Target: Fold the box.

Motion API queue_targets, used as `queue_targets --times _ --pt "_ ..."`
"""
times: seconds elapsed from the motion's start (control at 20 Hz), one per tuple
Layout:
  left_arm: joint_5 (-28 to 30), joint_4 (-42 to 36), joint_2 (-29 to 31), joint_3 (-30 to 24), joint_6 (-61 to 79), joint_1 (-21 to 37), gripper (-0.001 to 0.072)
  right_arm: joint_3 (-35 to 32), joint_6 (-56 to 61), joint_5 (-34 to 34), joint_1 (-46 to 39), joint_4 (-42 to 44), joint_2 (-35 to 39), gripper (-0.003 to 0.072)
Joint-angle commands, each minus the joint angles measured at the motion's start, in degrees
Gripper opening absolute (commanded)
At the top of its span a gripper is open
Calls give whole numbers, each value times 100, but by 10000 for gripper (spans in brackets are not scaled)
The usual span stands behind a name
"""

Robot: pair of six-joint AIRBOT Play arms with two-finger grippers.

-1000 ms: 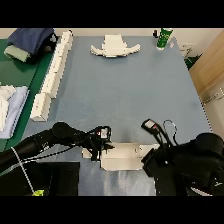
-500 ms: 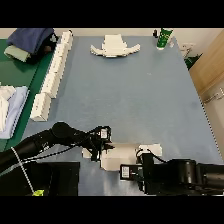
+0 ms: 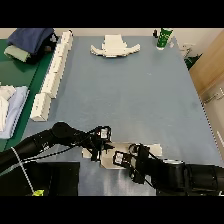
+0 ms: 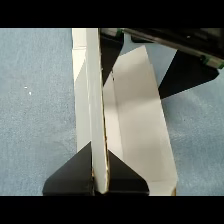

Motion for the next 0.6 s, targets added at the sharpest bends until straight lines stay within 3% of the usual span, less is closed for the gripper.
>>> queue_targets --times 0.0,0.25,0.55 --pt "2 2 -4 0 0 4 15 125 918 -505 7 -188 203 710" --pt "2 2 -4 0 0 4 15 138 1766 -1228 7 -299 765 711" --pt "2 2 -4 0 0 4 15 138 1799 -1263 4 -575 780 711"
